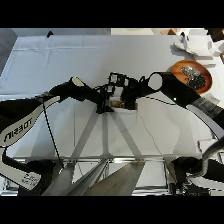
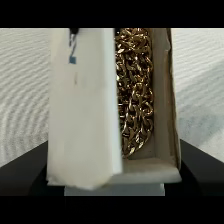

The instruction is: Fold the box and place the chain.

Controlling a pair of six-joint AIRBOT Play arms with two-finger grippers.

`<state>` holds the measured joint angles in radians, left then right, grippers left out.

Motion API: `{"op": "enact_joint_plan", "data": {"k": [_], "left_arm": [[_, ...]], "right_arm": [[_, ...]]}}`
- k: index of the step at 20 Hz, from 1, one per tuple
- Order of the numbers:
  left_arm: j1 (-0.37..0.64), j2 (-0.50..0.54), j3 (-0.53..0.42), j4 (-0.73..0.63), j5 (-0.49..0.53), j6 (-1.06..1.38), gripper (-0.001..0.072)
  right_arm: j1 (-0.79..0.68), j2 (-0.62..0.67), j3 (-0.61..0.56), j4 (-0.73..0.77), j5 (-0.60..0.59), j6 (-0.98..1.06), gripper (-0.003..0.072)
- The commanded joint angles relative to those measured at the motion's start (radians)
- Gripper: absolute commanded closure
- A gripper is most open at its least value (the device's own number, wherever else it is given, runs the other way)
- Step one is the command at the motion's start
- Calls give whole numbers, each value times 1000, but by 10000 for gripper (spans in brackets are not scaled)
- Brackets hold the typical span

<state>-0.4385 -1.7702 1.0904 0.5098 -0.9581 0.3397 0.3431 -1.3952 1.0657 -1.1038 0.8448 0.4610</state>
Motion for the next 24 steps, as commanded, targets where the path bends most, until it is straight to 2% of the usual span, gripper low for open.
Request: {"op": "enact_joint_plan", "data": {"k": [1, 3, 4, 9, 10, 11, 12, 17, 18, 19, 20, 24], "left_arm": [[0, 0, 0, 0, 1, 0, 521], [0, 0, 0, 0, 1, 0, 521], [0, 0, 0, 0, 1, 0, 521], [0, 0, 0, 0, 1, 0, 521], [0, 0, 0, 0, 1, 0, 521], [0, 0, 0, 0, 1, 0, 521], [0, 0, 0, 0, 1, 0, 521], [0, 0, 0, 0, 1, 0, 521], [0, 0, 0, 0, 1, -1, 521], [0, 0, 0, 0, 1, 0, 521], [0, 0, 0, 0, 1, 0, 521], [0, 0, 0, 0, 1, 0, 521]], "right_arm": [[4, 3, -33, -7, -16, 1, 589], [11, 6, -51, -17, -39, 1, 541], [11, 6, -52, -17, -37, 1, 483], [11, 7, -52, -17, -37, 2, 484], [11, 7, -52, -17, -36, 2, 445], [11, 7, -52, -16, -34, 2, 374], [11, 7, -52, -16, -29, 2, 360], [11, 7, -52, -16, -15, 13, 347], [11, 7, -52, -16, -16, 13, 363], [11, 7, -52, -16, -16, 13, 417], [13, 7, -54, -13, -17, 13, 424], [26, 7, -74, -13, -30, 13, 401]]}}
